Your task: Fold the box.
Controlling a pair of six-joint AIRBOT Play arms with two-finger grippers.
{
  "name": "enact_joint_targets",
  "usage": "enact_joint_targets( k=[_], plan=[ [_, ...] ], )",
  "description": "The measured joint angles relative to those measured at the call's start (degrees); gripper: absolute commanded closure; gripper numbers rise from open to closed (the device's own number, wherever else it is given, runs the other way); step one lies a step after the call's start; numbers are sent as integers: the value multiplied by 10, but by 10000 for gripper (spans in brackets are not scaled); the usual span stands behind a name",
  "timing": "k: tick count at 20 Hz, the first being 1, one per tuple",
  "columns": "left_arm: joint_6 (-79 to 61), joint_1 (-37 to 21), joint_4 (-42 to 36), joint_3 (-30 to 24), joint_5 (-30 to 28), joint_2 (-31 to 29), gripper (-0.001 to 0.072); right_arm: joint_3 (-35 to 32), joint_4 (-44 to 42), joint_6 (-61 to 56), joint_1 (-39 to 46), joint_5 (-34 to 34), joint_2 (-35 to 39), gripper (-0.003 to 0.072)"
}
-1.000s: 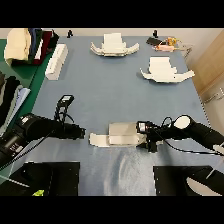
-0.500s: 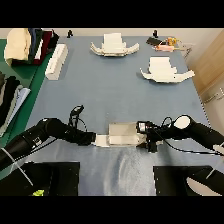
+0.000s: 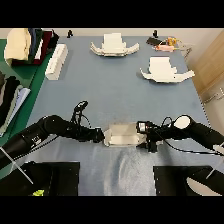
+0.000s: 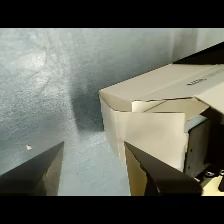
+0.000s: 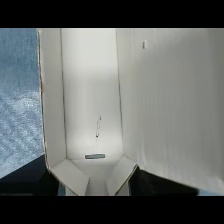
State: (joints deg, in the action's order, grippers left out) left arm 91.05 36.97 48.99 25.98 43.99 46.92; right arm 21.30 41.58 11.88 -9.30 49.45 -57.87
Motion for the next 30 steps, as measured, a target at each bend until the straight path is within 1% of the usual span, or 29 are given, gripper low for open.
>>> enact_joint_targets(
  k=[6,13,17,19,22,26,28,30],
  plan=[
    [-2,1,-19,6,-10,-2,133,0,0,0,0,0,0,174],
    [-32,2,-95,7,-40,1,145,0,0,0,0,0,0,174],
    [-7,14,-92,7,-44,19,146,0,0,0,0,0,0,174],
    [23,33,-72,8,-48,30,229,0,0,0,0,0,0,174],
    [79,73,-27,17,-66,43,229,0,0,0,0,0,0,174],
    [164,126,48,49,-83,75,229,0,0,0,0,0,0,174],
    [209,147,91,70,-81,96,230,0,0,0,0,0,0,174],
    [259,167,141,97,-66,117,231,0,0,0,0,0,0,174]
  ],
)
